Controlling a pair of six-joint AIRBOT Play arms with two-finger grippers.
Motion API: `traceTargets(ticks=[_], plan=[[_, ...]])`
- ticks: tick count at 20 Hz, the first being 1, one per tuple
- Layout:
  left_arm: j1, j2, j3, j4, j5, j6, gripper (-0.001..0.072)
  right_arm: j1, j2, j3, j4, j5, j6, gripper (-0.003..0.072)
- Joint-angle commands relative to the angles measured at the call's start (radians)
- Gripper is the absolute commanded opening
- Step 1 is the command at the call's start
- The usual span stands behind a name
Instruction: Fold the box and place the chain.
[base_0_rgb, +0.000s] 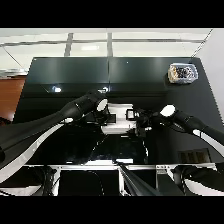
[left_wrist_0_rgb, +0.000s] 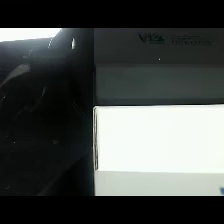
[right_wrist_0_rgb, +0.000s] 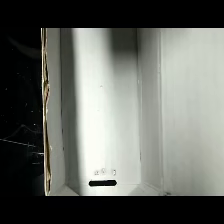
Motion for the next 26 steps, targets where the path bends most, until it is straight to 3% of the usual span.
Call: traceTargets(ticks=[1, 5, 6, 7, 13, 20, 21, 24, 26], plan=[[0.001, -0.001, 0.001, 0.001, -0.019, 0.0, 0.0027, 0.0, -0.001, 0.0, 0.002, 0.001, 0.001, 0.0126], [0.001, -0.001, 0.001, 0.0, -0.019, -0.001, 0.0027, 0.009, 0.0, 0.0, 0.002, 0.014, 0.001, 0.0156], [0.001, -0.001, 0.001, 0.0, -0.019, -0.001, 0.0027, 0.009, 0.0, 0.0, 0.003, 0.003, 0.015, 0.0485], [0.001, -0.001, 0.001, 0.001, -0.019, -0.001, 0.0026, 0.009, 0.006, 0.002, -0.002, -0.005, 0.045, 0.0705], [0.002, -0.001, 0.001, 0.005, -0.018, -0.001, 0.0027, -0.049, 0.141, 0.006, -0.193, 0.055, 0.141, 0.0705], [0.002, -0.001, 0.001, 0.004, -0.019, -0.001, 0.0026, -0.028, 0.15, 0.004, -0.162, 0.119, 0.134, 0.0694], [0.002, -0.001, 0.001, 0.004, -0.018, -0.001, 0.0027, -0.018, 0.15, 0.004, -0.162, 0.121, 0.134, 0.0519], [0.002, -0.001, 0.001, 0.004, -0.018, -0.001, 0.0027, -0.01, 0.14, 0.002, -0.124, 0.117, 0.135, 0.0204], [0.002, -0.001, 0.001, 0.004, -0.018, -0.001, 0.0027, -0.01, 0.129, 0.002, -0.082, 0.116, 0.135, 0.0185]])
